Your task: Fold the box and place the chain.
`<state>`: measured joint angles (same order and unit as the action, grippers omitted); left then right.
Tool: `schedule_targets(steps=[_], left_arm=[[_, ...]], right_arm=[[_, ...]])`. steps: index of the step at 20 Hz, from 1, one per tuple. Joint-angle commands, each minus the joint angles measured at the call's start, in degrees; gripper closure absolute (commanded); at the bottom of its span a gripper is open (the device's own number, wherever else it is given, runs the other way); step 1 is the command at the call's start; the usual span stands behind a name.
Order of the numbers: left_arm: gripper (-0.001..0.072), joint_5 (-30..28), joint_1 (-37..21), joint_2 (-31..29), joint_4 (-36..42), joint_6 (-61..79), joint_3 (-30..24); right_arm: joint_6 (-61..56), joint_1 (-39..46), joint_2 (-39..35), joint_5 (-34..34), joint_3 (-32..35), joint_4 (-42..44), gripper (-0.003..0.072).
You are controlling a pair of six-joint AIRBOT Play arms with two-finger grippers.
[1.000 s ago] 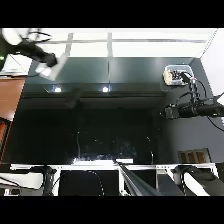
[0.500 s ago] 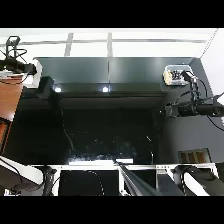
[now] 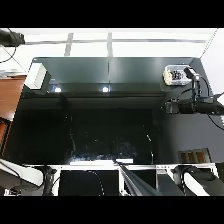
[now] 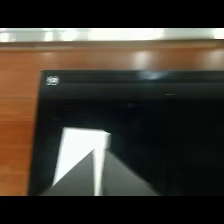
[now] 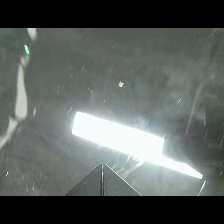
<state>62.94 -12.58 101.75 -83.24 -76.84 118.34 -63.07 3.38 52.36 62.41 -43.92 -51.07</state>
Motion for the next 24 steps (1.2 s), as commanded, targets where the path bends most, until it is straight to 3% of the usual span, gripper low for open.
schedule_targets(steps=[1,4,7,10,12,15,24], left_arm=[[0.0686,6.25,3.28,-12.52,2.47,-6.01,-13.35],[0.0686,5.01,6.75,-25.73,2.80,-9.38,-39.43],[0.0686,-4.15,11.80,-40.98,4.61,-9.42,-65.37],[0.0685,-7.30,14.32,-53.51,4.92,-10.21,-80.17],[0.0685,-6.67,14.38,-59.76,4.87,-10.21,-84.32],[0.0685,-5.31,14.43,-65.13,4.90,-10.21,-85.24],[0.0685,-5.51,14.43,-66.18,4.90,-10.19,-85.24]], right_arm=[[0.55,-1.01,0.07,-6.34,0.02,-0.24,0.0670],[1.20,-1.01,0.09,-12.83,0.04,-1.42,0.0670],[1.20,-1.01,0.13,-16.87,1.20,-5.44,0.0670],[1.18,-1.01,0.13,-15.93,1.95,-7.54,0.0670],[1.18,-1.01,0.13,-16.00,1.95,-7.52,0.0669],[1.18,-1.01,0.13,-16.00,1.95,-7.52,0.0670],[1.18,-1.01,0.13,-16.00,1.95,-7.52,0.0670]])
